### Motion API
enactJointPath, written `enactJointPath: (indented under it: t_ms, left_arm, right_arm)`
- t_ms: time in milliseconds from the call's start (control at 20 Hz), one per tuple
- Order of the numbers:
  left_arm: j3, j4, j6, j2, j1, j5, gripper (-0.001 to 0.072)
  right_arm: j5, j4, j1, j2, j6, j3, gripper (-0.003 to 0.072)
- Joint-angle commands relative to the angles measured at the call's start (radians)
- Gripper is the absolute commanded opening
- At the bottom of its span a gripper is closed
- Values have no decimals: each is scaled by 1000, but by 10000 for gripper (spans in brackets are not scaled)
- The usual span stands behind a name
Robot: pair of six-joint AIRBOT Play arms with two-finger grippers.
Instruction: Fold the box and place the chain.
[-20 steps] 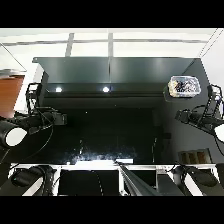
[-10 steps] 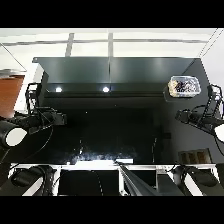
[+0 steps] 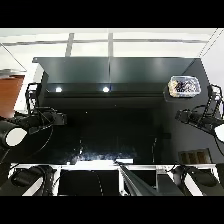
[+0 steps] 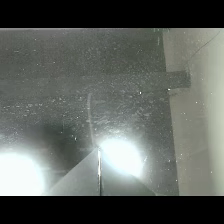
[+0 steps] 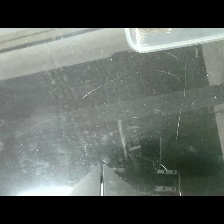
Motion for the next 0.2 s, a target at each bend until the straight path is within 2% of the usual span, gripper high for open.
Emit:
enactJointPath:
  t_ms: [0, 150]
  left_arm:
    - [0, 0, 0, 1, -1, 0, 26]
    - [0, 0, 0, 1, -1, 0, 26]
  right_arm:
    - [0, 0, 0, 1, 0, -1, 18]
    - [0, 0, 0, 1, 0, -1, 18]
